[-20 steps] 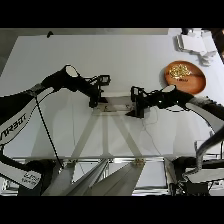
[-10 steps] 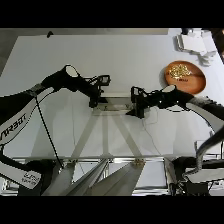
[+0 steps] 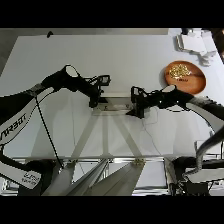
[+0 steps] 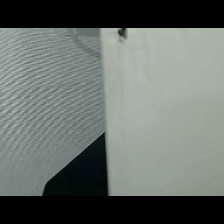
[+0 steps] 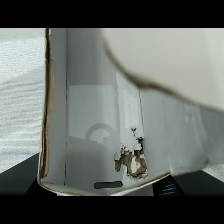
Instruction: Fold the box and place the chain.
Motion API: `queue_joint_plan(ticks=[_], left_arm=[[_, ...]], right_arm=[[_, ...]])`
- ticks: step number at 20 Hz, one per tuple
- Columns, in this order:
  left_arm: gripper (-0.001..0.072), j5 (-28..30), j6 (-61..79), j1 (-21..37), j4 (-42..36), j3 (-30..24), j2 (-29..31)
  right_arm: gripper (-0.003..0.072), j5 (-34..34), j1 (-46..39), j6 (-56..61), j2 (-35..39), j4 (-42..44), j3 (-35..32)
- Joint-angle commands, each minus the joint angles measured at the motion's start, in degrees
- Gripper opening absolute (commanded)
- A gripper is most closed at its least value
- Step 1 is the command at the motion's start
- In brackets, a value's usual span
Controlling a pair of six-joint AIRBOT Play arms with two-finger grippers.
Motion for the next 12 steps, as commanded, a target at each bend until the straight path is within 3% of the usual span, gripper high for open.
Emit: queue_joint_plan(ticks=[1, 12], left_arm=[[0.0007, 0.0, 0.0, 0.0, 0.0, 0.0, 0.0], [0.0008, 0.0, 0.0, 0.0, -0.6, 0.0, 0.0]], right_arm=[[0.0543, 0.1, 0.0, 0.0, 0.0, 0.0, 0.0], [0.0543, 0.1, 0.0, 0.0, 0.0, 0.0, 0.0]])
